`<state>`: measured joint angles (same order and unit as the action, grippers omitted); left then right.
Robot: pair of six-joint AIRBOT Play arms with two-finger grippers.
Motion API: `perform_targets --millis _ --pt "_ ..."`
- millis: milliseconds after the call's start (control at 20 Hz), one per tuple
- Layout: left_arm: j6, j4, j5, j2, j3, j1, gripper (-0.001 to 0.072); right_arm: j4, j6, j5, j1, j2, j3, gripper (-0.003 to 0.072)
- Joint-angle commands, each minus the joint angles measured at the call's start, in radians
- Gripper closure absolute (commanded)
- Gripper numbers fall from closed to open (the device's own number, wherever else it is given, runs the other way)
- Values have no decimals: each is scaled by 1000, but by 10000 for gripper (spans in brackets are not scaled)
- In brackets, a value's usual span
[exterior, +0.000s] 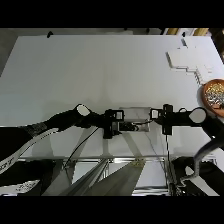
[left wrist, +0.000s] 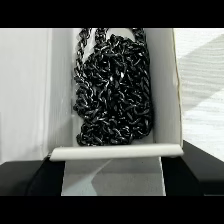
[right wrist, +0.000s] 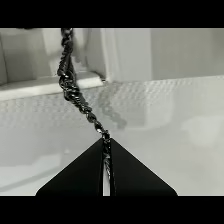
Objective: Fold the box and place the chain.
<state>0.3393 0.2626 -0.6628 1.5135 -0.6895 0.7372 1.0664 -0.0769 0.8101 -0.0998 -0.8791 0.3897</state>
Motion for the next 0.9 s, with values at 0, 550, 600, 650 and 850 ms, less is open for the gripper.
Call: perform_targets --millis 0,550,600,650,850 --pt "0 0 0 0 -1 0 456 -3 60 42 -1 185 0 670" --pt "0 0 0 0 0 0 456 -476 115 169 -142 360 -1 669" --pt "0 0 0 0 0 0 456 -477 115 166 -168 338 -1 669" --pt "0 0 0 0 -1 0 456 -477 116 161 -195 309 -1 669" --pt "0 0 0 0 0 0 456 -476 133 129 -249 166 -1 669"
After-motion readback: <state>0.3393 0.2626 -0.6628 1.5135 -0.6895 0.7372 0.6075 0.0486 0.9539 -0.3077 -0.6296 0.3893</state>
